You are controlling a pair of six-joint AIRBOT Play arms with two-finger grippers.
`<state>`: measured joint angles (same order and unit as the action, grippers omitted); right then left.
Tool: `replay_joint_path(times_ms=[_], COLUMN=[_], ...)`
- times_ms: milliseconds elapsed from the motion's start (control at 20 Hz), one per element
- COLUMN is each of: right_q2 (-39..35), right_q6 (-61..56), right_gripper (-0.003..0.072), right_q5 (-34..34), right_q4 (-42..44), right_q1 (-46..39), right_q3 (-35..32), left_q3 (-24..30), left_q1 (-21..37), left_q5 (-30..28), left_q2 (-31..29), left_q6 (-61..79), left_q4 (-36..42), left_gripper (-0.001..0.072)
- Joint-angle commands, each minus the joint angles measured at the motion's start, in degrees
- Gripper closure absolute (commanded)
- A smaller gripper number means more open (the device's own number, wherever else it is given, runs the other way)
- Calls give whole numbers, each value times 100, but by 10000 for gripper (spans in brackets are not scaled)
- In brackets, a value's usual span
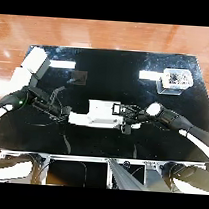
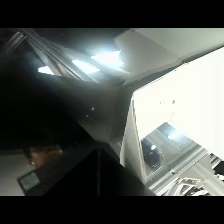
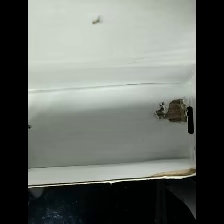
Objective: Fold the box and place the chain.
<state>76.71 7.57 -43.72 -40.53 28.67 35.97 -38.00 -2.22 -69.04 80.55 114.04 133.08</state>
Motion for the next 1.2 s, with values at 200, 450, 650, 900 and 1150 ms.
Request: replay_joint_path(times_ms=[200,450,650,900,1150], right_q2=[0,0,0,0,0], right_q6=[-11,-11,-11,-11,-11], right_gripper=[205,205,205,205,205], right_q5=[4,4,4,4,4], right_q4=[0,0,0,0,0], right_q1=[4,4,4,4,4], right_q3=[2,2,2,2,2], left_q3=[308,304,262,157,70], left_q1=[-326,-535,-529,-540,-538], left_q5=[372,345,304,295,-101], left_q2=[35,35,33,31,24], left_q6=[190,575,575,601,597], left_q4=[540,1060,1099,1130,1139], left_gripper=[694,694,694,692,202])
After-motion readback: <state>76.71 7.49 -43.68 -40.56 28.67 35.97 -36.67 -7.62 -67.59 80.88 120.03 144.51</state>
